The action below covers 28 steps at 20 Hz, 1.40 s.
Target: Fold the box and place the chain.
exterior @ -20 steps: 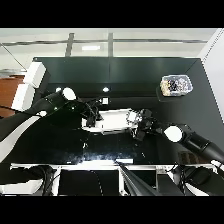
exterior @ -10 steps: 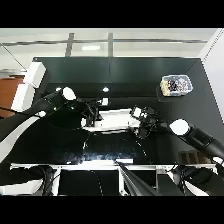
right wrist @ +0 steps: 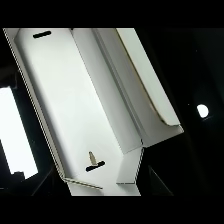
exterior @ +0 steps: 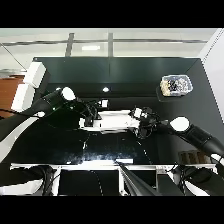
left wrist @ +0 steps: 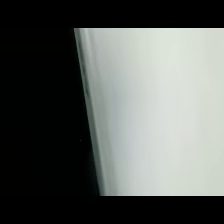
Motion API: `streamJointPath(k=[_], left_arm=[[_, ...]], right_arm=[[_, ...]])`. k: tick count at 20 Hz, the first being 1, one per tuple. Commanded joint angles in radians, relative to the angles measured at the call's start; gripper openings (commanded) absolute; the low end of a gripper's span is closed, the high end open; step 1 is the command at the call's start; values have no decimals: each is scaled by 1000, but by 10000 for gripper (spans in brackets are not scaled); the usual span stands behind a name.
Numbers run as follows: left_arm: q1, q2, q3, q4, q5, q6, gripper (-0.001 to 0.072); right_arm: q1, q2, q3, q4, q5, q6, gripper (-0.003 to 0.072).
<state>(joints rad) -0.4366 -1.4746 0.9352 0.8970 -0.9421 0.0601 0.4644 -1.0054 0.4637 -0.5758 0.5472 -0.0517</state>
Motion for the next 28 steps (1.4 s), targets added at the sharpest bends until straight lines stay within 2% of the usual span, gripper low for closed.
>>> streamJointPath(k=[1,5,15,28], left_arm=[[0,0,0,3,0,0,24],[0,0,0,4,1,5,23],[0,0,0,4,22,4,24],[1,0,0,4,26,4,25]], right_arm=[[-1,-19,0,26,-18,-106,698],[-1,-28,2,36,-34,-146,699],[-6,-86,24,219,-17,-253,698],[-10,-123,24,295,95,-263,698]])
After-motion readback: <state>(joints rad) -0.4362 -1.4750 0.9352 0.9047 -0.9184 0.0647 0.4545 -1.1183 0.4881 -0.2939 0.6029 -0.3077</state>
